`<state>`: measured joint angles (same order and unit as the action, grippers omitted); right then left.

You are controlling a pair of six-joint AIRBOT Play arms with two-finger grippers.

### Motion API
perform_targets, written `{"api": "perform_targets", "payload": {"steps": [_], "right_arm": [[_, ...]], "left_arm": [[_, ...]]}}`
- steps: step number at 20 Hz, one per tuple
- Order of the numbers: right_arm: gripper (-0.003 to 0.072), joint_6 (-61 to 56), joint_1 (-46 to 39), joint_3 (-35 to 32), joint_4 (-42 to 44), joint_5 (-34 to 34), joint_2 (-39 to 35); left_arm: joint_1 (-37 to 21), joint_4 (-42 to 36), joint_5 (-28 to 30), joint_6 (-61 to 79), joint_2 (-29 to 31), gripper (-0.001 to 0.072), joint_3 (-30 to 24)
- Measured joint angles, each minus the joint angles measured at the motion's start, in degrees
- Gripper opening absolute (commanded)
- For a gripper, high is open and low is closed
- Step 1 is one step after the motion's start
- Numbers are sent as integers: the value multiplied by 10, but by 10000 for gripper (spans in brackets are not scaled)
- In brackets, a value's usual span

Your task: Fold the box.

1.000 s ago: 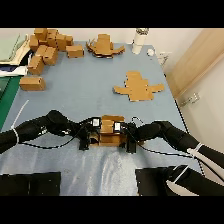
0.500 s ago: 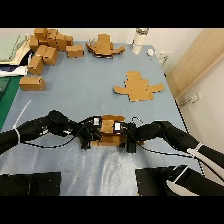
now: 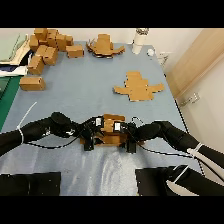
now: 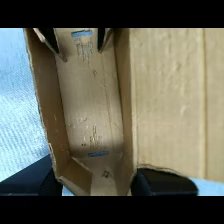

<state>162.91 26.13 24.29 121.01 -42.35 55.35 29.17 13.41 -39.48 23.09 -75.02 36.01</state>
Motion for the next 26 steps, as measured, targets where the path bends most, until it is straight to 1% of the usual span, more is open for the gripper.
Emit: {"api": "perform_targets", "payload": {"steps": [1, 7, 8, 9, 10, 13, 15, 17, 19, 22, 24, 26], "right_arm": [[499, 0, 0, 0, 0, 0, 0], [499, 0, 0, 0, 0, 0, 0], [498, 0, 0, 0, 0, 0, 0], [498, 0, 0, 0, 0, 0, 0], [499, 0, 0, 0, 0, 0, 0], [498, 0, 0, 0, 0, 1, 0], [499, 0, 0, 0, 0, 1, 0], [498, 0, 0, 0, 1, 1, 0], [498, 0, 0, 0, 1, 1, 0], [499, 0, 0, 0, 0, 1, 0], [498, 0, 0, 0, 1, 0, 0], [499, 0, 0, 0, 0, 0, 0]], "left_arm": [[0, -1, -1, 0, 0, 662, 0], [0, -3, -4, -1, 1, 659, -1], [0, -3, -4, -2, 1, 571, -1], [0, -3, -5, -2, 1, 209, -1], [0, -3, -5, -5, 1, 12, -1], [0, 30, -5, -43, 9, 13, -1], [1, 87, -4, -108, 28, 12, 0], [0, 166, -3, -201, 61, 12, 0], [-10, 243, -5, -323, 104, 12, 0], [-53, 335, -8, -570, 170, 12, 0], [-97, 380, -28, -730, 204, 13, -6], [-139, 404, -56, -848, 215, 13, -19]]}}
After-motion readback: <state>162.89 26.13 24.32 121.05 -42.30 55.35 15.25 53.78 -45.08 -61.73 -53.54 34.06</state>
